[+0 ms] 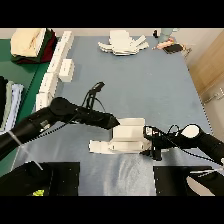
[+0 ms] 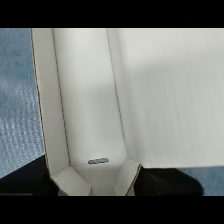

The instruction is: Fold the box.

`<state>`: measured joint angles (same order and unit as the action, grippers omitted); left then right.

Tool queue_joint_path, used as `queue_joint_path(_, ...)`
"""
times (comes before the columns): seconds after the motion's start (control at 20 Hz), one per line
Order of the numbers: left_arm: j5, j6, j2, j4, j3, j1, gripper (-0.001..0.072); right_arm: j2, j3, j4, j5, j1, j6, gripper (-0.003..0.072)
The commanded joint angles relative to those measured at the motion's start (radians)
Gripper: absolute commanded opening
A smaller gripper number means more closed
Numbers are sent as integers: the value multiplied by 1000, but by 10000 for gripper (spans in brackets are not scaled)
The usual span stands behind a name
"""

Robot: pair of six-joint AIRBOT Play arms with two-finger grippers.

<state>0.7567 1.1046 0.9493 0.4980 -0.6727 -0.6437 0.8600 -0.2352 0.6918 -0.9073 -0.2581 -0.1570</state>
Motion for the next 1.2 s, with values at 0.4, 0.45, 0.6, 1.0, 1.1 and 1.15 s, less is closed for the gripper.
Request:
queue_joint_path(0.4,312,-261,-359,486,76,87,351,0,0,0,0,0,0,589)
queue_joint_path(0.45,299,-313,-359,476,116,95,691,0,0,0,0,0,0,589)
queue_joint_path(0.6,218,-509,-359,425,236,118,696,0,0,0,0,0,0,589)
queue_joint_path(1.0,54,-1025,-239,93,341,80,695,0,0,0,0,0,0,589)
queue_joint_path(1.1,18,-1101,-166,23,341,35,694,0,0,0,0,0,0,589)
queue_joint_path(1.15,-5,-1117,-134,13,341,8,694,0,0,0,0,0,0,589)
